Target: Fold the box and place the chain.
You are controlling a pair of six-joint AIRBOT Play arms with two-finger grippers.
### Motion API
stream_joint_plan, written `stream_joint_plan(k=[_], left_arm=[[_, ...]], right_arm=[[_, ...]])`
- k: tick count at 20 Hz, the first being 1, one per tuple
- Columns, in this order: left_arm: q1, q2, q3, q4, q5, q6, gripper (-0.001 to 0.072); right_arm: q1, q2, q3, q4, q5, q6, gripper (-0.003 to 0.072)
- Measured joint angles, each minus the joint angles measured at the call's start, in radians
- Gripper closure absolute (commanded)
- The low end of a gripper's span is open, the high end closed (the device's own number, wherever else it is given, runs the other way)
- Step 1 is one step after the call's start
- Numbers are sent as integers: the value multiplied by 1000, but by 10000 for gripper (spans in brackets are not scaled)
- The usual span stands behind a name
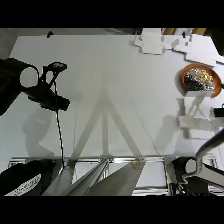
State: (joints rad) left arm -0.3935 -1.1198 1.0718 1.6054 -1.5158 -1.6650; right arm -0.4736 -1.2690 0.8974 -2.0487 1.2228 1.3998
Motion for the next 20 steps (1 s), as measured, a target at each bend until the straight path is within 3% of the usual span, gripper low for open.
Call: stream_joint_plan(k=[3,8,11,16,18,19,20], left_arm=[[0,0,0,0,0,0,648],[1,0,0,4,0,48,648],[1,0,0,4,14,108,648],[1,0,0,4,178,200,629],[1,-2,0,0,265,214,364],[3,-6,0,-21,306,231,354],[9,-14,0,-61,339,270,268]], right_arm=[[123,141,-66,249,17,-11,680],[393,351,-249,545,-56,1,679],[573,416,-313,626,-111,51,679],[787,447,-344,672,-224,148,679],[829,451,-348,679,-251,172,679],[841,451,-348,681,-257,177,679],[851,452,-349,682,-263,183,678]])
